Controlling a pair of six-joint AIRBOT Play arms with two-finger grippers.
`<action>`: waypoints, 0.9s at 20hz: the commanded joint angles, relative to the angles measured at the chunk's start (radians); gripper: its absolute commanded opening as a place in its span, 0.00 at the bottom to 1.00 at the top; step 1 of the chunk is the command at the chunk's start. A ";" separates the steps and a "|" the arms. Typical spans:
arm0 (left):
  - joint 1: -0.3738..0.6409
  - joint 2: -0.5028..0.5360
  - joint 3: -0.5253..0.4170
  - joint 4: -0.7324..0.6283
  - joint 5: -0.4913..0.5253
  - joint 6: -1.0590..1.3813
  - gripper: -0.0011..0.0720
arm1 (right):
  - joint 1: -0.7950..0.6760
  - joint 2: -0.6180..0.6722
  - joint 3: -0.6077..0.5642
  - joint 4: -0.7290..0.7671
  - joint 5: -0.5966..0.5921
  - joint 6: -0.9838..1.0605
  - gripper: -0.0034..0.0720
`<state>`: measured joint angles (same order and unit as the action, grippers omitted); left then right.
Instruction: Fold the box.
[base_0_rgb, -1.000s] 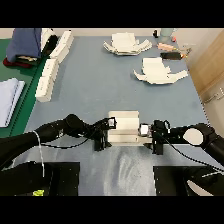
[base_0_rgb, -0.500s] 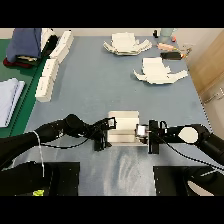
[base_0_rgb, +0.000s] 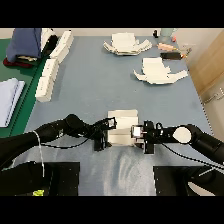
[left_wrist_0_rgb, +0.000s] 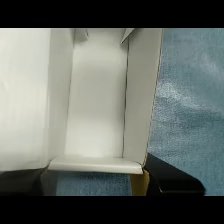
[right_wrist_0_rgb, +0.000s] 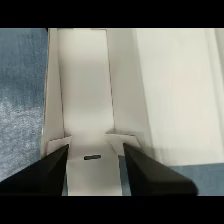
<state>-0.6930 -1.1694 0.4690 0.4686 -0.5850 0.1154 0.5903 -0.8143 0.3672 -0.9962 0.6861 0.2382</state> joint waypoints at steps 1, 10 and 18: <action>0.001 0.000 -0.001 -0.001 0.000 -0.001 0.69 | 0.004 -0.021 -0.001 0.005 -0.011 -0.003 0.95; 0.001 0.000 -0.001 -0.001 0.000 -0.001 0.69 | 0.004 -0.026 -0.001 -0.040 -0.010 0.061 0.95; 0.001 0.000 -0.001 -0.001 0.000 -0.001 0.69 | 0.004 -0.026 0.055 -0.299 0.121 0.498 0.12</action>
